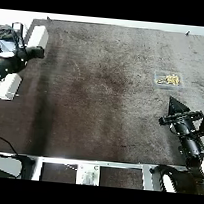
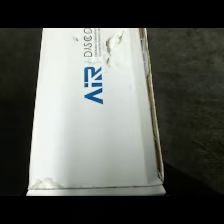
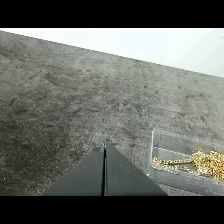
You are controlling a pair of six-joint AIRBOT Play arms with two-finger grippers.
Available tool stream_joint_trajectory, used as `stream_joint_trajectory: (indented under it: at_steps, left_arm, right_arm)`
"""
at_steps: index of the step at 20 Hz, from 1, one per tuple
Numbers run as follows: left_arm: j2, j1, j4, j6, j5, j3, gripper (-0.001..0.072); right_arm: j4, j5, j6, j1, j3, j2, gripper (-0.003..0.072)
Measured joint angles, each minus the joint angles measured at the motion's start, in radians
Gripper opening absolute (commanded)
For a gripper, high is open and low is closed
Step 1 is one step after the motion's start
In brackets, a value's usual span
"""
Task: Fold the box and place the chain.
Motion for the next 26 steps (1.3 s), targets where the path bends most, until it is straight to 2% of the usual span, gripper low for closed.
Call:
stream_joint_trajectory:
  at_steps: [3, 7, 15, 24, 25, 26]
  left_arm:
    - [-0.019, 0.018, 0.037, -0.041, 0.055, -0.016, 0.0004]
    - [-0.046, 0.042, 0.079, -0.093, 0.053, -0.024, 0.0003]
    - [-0.112, 0.093, 0.185, -0.164, -0.032, -0.001, 0.0004]
    - [-0.18, 0.096, 0.206, -0.178, -0.034, 0.037, 0.0012]
    - [-0.185, 0.096, 0.206, -0.178, -0.032, 0.038, 0.0213]
    - [-0.188, 0.096, 0.206, -0.179, -0.032, 0.039, 0.059]
  right_arm:
    - [0.0, 0.0, 0.0, 0.0, 0.0, 0.0, -0.0023]
    - [0.0, 0.0, 0.0, 0.0, 0.0, 0.0, -0.0023]
    - [0.0, 0.0, 0.0, 0.0, 0.0, 0.0, -0.0023]
    - [0.0, 0.0, 0.0, 0.0, 0.0, 0.0, -0.0023]
    - [0.0, 0.0, 0.0, 0.0, 0.0, 0.0, -0.0022]
    - [0.0, 0.0, 0.0, 0.0, 0.0, 0.0, -0.0022]
